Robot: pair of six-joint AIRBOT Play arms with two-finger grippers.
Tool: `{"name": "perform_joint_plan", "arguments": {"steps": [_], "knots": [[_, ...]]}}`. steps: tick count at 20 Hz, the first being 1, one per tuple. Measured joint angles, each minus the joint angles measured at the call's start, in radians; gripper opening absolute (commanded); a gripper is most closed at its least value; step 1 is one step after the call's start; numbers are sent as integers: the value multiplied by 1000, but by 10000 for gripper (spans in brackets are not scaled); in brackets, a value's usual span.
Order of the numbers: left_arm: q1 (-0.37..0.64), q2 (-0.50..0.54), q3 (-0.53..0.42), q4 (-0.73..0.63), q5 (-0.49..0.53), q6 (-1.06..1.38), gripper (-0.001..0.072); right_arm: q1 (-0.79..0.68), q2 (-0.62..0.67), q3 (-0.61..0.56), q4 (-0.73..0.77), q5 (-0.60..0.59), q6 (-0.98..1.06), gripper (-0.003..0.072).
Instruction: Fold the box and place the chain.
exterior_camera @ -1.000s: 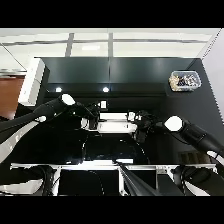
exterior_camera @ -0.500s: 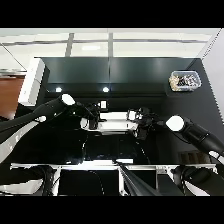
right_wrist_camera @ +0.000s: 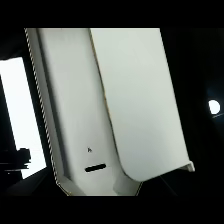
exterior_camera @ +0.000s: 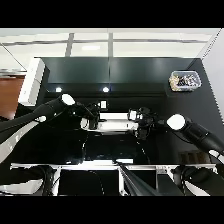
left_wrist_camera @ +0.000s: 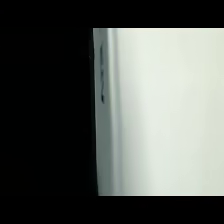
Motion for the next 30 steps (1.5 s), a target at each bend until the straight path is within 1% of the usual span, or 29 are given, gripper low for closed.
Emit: {"name": "perform_joint_plan", "arguments": {"steps": [4,7,9,14,18,25,30], "knots": [[0,0,0,4,3,0,31,-43,-50,0,164,50,-187,697],[0,-1,0,5,-2,1,31,-56,-107,0,229,89,-289,697],[-1,-1,0,4,-3,1,31,-60,-131,0,252,92,-328,697],[-1,-1,0,-2,2,0,31,-69,-153,1,272,79,-369,697],[-1,-1,0,-4,5,-2,31,-108,-155,11,274,74,-376,697],[-1,-1,0,-1,0,-2,31,-135,-158,45,279,120,-402,697],[-1,-1,0,0,-3,0,31,-114,-175,49,282,137,-414,697]]}}
